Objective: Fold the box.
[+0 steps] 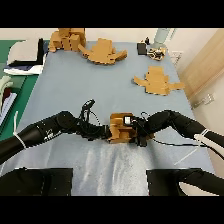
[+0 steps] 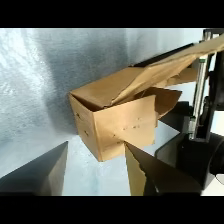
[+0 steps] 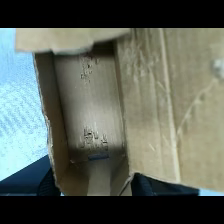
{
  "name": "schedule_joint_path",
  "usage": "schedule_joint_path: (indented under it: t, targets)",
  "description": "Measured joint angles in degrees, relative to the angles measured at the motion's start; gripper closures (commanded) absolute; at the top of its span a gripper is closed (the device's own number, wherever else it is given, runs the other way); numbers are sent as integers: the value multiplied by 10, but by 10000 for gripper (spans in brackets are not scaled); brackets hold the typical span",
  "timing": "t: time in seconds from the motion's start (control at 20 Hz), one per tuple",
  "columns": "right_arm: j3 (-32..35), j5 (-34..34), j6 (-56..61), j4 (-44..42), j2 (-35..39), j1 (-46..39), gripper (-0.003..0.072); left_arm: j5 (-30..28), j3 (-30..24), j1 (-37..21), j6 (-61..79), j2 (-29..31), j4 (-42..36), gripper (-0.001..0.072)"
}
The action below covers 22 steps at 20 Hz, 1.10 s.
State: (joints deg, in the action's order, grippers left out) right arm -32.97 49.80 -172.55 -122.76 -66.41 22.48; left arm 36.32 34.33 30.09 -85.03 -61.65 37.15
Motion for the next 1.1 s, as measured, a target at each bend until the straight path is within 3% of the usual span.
schedule_joint_path:
  t: [0.65, 0.8, 1.1]
  targets:
    - [0, 0, 0, 0, 0, 0, 174, -53, 21, 33, -35, -30, 5, 48]
    - [0, 0, 0, 0, 0, 0, 174, -47, 44, 61, -136, -43, 98, 58]
    - [0, 0, 0, 0, 0, 0, 174, 38, 133, 122, -386, -94, 382, 59]
